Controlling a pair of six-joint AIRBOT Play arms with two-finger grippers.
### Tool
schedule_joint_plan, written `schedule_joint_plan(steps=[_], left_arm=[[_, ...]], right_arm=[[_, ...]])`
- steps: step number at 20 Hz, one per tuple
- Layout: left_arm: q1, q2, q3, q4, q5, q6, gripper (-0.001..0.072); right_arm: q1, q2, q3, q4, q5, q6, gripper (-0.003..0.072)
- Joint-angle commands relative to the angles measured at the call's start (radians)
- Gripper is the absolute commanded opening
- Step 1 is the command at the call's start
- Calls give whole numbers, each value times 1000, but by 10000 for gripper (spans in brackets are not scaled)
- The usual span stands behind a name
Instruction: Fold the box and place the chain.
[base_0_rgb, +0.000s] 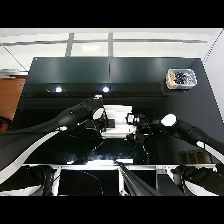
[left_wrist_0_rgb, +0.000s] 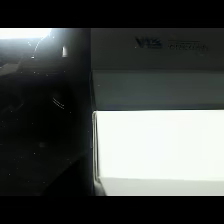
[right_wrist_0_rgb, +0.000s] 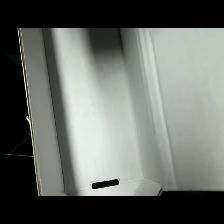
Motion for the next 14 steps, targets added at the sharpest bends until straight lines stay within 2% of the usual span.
schedule_joint_plan(steps=[1,3,5,6,9,10,11,12,14], left_arm=[[0,-1,1,-2,1,0,33],[0,-1,1,-2,0,0,116],[0,-1,1,-2,0,0,95],[0,-1,1,-2,0,0,38],[0,-1,1,-2,0,0,27],[0,-1,1,-2,0,0,27],[0,0,1,-2,-1,0,27],[0,0,1,-1,-2,0,27],[0,1,1,3,-2,0,27]], right_arm=[[0,0,0,0,0,0,472],[0,0,0,0,0,0,472],[0,0,0,1,0,0,472],[0,0,0,0,0,0,473],[0,0,0,1,0,0,473],[0,0,0,2,1,0,504],[0,3,0,4,1,10,630],[0,14,0,4,-2,50,696],[-3,47,0,-29,0,89,697]])
